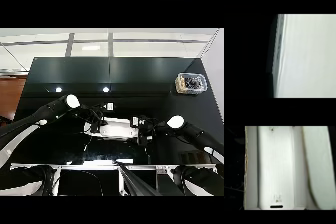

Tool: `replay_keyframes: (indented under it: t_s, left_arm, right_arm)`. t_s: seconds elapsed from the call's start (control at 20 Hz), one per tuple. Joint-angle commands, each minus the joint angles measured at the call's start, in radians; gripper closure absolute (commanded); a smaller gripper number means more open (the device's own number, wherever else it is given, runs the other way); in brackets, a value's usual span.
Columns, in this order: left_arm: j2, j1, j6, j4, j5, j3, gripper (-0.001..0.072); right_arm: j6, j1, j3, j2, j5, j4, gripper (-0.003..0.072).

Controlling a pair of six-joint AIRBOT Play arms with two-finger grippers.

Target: Fold the box and place the chain.

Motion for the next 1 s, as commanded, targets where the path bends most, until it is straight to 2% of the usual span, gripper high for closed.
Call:
replay_keyframes:
  t_s: [0.0,0.95]
  left_arm:
    - [0.001,0.0,-0.002,-0.016,-0.018,0.001,0.0684]
    - [0.001,0.0,-0.002,-0.02,-0.042,0.001,0.0683]
  right_arm:
    - [-0.019,-0.001,-0.001,-0.028,-0.004,-0.047,0.0004]
    - [-0.005,0.0,0.0,-0.039,-0.039,-0.036,0.0005]
